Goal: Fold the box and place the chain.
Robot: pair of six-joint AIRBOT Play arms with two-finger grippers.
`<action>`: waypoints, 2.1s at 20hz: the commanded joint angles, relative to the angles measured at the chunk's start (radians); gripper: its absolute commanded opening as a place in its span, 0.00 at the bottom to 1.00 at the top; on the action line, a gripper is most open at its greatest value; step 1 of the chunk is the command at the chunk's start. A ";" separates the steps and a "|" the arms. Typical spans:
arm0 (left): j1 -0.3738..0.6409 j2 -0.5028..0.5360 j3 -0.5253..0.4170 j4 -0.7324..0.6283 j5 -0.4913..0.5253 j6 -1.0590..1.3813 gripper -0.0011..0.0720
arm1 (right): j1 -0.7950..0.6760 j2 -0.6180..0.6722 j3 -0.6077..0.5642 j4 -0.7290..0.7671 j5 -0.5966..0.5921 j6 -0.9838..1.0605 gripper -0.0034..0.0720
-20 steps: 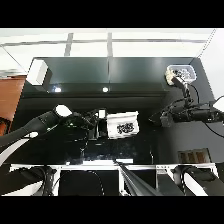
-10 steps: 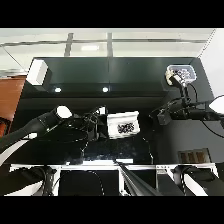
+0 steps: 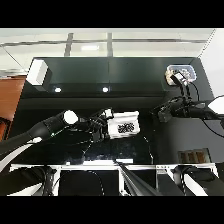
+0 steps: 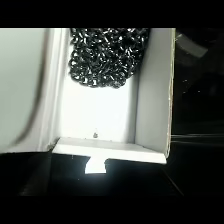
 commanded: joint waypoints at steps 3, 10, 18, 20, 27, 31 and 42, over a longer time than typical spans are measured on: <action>-0.020 -0.001 0.001 0.002 0.107 0.005 0.98 | 0.001 0.001 0.000 -0.003 -0.005 0.000 0.54; -0.033 -0.003 0.001 0.015 0.122 0.098 0.98 | 0.001 0.001 0.000 -0.003 0.003 0.000 0.54; -0.032 -0.003 0.001 0.014 0.044 0.216 0.98 | 0.001 0.001 0.000 0.003 0.028 0.001 0.54; -0.032 -0.003 0.001 0.006 0.049 0.216 0.98 | 0.001 0.001 0.000 0.010 0.029 0.001 0.54; -0.033 -0.023 0.001 -0.077 0.055 0.215 0.98 | 0.001 0.001 0.000 0.040 0.031 0.001 0.54; -0.032 -0.023 0.001 -0.077 0.054 0.214 0.65 | 0.004 -0.017 0.000 0.076 0.021 0.002 0.54; -0.032 -0.023 0.001 -0.077 0.054 0.214 0.47 | 0.248 -0.256 0.015 0.166 -0.296 -0.042 1.00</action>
